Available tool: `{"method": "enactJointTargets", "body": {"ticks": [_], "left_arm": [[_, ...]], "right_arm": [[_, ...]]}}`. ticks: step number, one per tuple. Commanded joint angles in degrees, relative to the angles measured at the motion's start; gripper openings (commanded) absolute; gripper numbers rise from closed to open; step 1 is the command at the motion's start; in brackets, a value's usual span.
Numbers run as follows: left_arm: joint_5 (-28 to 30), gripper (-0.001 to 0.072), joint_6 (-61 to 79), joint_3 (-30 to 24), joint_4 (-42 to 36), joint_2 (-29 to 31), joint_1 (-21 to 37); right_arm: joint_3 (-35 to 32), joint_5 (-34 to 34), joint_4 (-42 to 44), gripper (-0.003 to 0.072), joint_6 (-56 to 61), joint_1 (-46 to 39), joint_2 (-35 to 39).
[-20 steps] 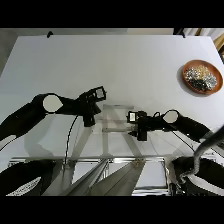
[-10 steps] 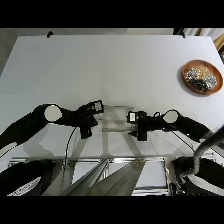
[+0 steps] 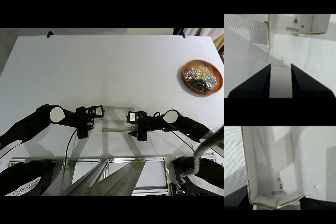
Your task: Fold the box and place the chain.
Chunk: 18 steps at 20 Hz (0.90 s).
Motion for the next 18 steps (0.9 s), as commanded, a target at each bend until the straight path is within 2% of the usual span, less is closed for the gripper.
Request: {"method": "enactJointTargets", "body": {"ticks": [1, 4, 9, 12, 14, 18], "left_arm": [[3.30, 0.0285, 7.61, -0.02, 0.66, -0.59, -0.04], [5.01, 0.0285, 13.14, -0.02, -0.70, -0.63, -0.04], [4.55, 0.0275, 24.00, -0.02, -4.31, -0.70, -0.07], [2.97, 0.0270, 26.23, -0.02, -5.49, -0.70, -0.07], [2.40, 0.0212, 27.91, -0.02, -5.92, -0.70, -0.76], [3.48, 0.0210, 28.57, -0.02, -6.38, -1.73, -2.47]], "right_arm": [[0.00, 0.02, 0.00, 0.0311, 0.00, -0.02, 0.04], [0.00, 0.02, 0.00, 0.0311, 0.00, -0.02, 0.04], [0.00, 0.02, 0.00, 0.0311, 0.00, -0.02, 0.04], [0.00, 0.00, 0.00, 0.0311, 0.00, -0.02, 0.04], [0.00, 0.00, 0.00, 0.0311, 0.00, -0.02, 0.04], [0.00, 0.02, 0.00, 0.0311, 0.00, -0.02, 0.04]]}}
